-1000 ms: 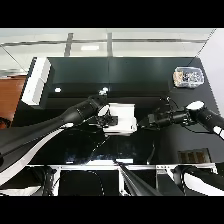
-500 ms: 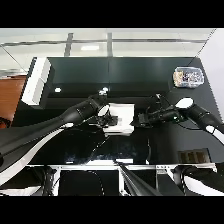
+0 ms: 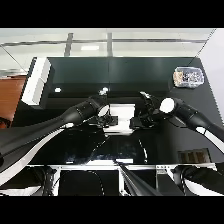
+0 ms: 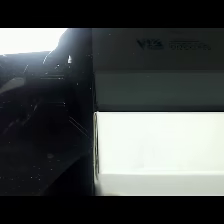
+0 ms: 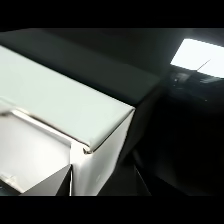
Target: Fold the box and place the chain.
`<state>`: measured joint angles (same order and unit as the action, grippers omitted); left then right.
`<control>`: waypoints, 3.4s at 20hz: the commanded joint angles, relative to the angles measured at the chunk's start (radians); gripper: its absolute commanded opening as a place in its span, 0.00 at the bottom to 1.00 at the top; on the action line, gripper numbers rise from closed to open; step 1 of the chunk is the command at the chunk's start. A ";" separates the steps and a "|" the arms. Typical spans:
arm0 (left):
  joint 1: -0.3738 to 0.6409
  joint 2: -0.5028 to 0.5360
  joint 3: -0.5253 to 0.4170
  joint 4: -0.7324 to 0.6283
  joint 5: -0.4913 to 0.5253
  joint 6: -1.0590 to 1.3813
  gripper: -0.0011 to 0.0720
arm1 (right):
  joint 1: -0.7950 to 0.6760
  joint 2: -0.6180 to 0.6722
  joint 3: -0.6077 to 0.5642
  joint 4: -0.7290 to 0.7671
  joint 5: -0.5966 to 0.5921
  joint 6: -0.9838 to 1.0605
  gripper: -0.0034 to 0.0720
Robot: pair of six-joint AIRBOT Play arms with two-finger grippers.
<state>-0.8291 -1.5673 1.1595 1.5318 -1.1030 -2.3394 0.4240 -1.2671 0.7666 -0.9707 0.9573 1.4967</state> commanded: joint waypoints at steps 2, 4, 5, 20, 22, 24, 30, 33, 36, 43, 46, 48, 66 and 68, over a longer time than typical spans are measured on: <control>0.000 0.000 0.000 0.000 -0.002 0.002 0.05 | 0.108 -0.027 0.095 -0.269 0.015 0.352 0.57; 0.000 0.000 0.000 0.000 -0.005 0.002 0.05 | 0.154 -0.065 0.144 -0.353 0.058 0.446 0.54; 0.000 0.000 0.000 0.000 -0.005 0.002 0.05 | 0.179 -0.080 0.166 -0.388 0.076 0.485 0.54; 0.000 0.000 0.000 0.000 -0.005 0.002 0.05 | 0.259 -0.157 0.228 -0.477 0.142 0.662 0.07; 0.000 0.000 0.000 0.000 -0.005 0.002 0.05 | 0.259 -0.157 0.228 -0.475 0.144 0.662 0.06; 0.000 0.000 0.000 0.000 -0.005 0.002 0.05 | 0.259 -0.157 0.228 -0.473 0.149 0.661 0.07; 0.000 0.000 0.000 0.000 -0.005 0.002 0.05 | 0.259 -0.157 0.228 -0.457 0.149 0.661 0.25; 0.000 0.000 0.000 0.000 -0.005 0.002 0.05 | 0.259 -0.157 0.228 -0.447 0.149 0.662 0.32; 0.000 0.000 0.000 0.000 -0.006 0.002 0.05 | 0.259 -0.157 0.228 -0.447 0.147 0.661 0.06; 0.000 0.000 0.000 0.000 -0.005 0.002 0.05 | 0.256 -0.137 0.229 -0.455 0.163 0.625 0.53; 0.000 0.000 0.000 0.000 -0.005 0.002 0.05 | 0.256 -0.056 0.229 -0.456 0.199 0.556 0.53; 0.000 0.000 0.000 0.000 -0.005 0.002 0.05 | 0.255 0.044 0.231 -0.498 0.238 0.531 0.53; 0.000 0.000 0.000 0.000 -0.005 0.002 0.05 | -0.569 -0.234 0.500 -0.916 -0.183 0.512 0.97; 0.000 0.000 0.000 0.000 -0.006 0.002 0.05 | -0.644 -0.416 0.741 -0.747 -0.047 0.446 0.97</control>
<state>-0.8291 -1.5677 1.1599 1.5322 -1.1080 -2.3375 -0.1020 -1.4590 1.2636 -1.9102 0.7830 2.0041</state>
